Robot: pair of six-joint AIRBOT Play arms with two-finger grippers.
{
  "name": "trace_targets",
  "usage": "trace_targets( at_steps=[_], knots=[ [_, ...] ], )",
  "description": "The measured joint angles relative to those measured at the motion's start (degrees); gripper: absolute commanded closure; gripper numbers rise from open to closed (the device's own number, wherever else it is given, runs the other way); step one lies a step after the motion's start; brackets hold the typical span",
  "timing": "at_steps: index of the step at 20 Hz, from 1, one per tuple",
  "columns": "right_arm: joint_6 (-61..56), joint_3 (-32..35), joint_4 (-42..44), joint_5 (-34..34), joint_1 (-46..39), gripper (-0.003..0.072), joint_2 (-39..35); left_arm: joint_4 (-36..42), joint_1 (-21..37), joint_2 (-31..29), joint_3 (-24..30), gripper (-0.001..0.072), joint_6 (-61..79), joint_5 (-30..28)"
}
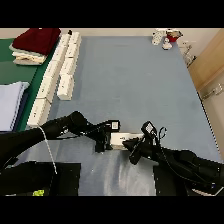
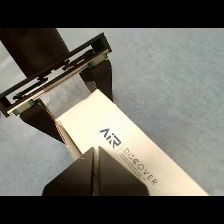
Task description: Fold the box.
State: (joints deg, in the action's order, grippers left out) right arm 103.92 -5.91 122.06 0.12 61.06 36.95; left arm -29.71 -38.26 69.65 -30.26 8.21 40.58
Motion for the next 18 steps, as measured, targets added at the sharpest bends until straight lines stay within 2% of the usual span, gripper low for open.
trace_targets(
  at_steps=[6, 8, 10, 12, 16, 18],
  knots=[
    [0.0, -1.4, -1.0, -0.2, -0.1, 0.0637, -2.0, 0.0, 0.0, 0.0, 0.0, 0.0357, 0.0, 0.0],
    [0.0, -2.4, -1.6, 1.8, -1.2, 0.0637, -2.2, 0.0, 0.0, 0.0, 0.0, 0.0357, 0.0, 0.0],
    [0.0, -4.8, -3.4, 7.5, -4.5, 0.0638, -2.3, 0.0, 0.0, 0.0, 0.0, 0.0358, 0.1, 0.0],
    [0.0, -9.0, -7.3, 17.0, -10.1, 0.0679, -2.3, 0.0, 0.0, 0.0, 0.0, 0.0357, 0.1, 0.0],
    [0.2, -19.8, -17.7, 36.5, -24.1, 0.0682, -0.7, 0.0, 0.0, 0.0, 0.0, 0.0357, 0.1, 0.0],
    [2.4, -25.4, -20.9, 43.6, -31.4, 0.0682, 1.9, 0.0, 0.0, 0.0, 0.0, 0.0357, 0.1, 0.0]
  ],
)
